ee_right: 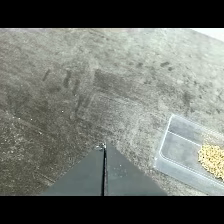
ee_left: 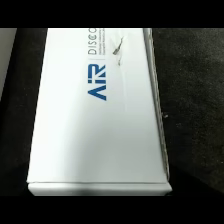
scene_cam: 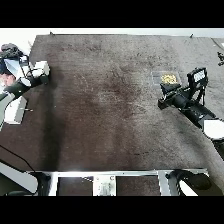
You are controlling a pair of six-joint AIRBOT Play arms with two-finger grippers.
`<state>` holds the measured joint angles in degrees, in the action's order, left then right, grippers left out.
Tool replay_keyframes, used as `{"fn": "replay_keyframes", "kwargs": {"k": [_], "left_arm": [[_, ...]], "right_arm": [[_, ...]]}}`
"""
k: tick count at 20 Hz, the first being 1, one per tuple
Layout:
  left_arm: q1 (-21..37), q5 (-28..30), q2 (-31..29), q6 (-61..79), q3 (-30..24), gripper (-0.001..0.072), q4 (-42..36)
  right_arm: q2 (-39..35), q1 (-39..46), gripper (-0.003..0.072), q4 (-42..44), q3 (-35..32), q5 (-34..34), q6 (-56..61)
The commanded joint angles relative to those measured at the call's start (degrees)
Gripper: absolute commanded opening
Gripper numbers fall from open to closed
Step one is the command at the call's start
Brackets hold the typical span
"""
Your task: Fold the box and place the chain.
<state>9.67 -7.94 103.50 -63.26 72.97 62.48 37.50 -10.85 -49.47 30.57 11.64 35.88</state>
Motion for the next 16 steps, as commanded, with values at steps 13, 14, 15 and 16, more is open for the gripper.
{"fn": "replay_keyframes", "kwargs": {"k": [13, 14, 15, 16], "left_arm": [[0.09, 3.06, -7.80, 3.32, -0.35, 0.0720, 0.15], [0.09, 1.51, -10.14, 3.32, -0.35, 0.0720, 0.15], [0.09, -0.48, -12.94, 3.32, -0.35, 0.0720, 0.15], [0.09, -2.58, -15.80, 3.37, -0.35, 0.0709, 0.17]], "right_arm": [[-0.11, -0.02, 0.0014, 0.70, 0.04, -0.52, 0.00], [-0.11, -0.02, 0.0014, 0.85, 0.04, -0.52, 0.00], [-0.11, -0.02, 0.0014, 0.85, 0.04, -0.52, 0.00], [-0.11, -0.02, 0.0014, 0.85, 0.04, -0.55, 0.00]]}}
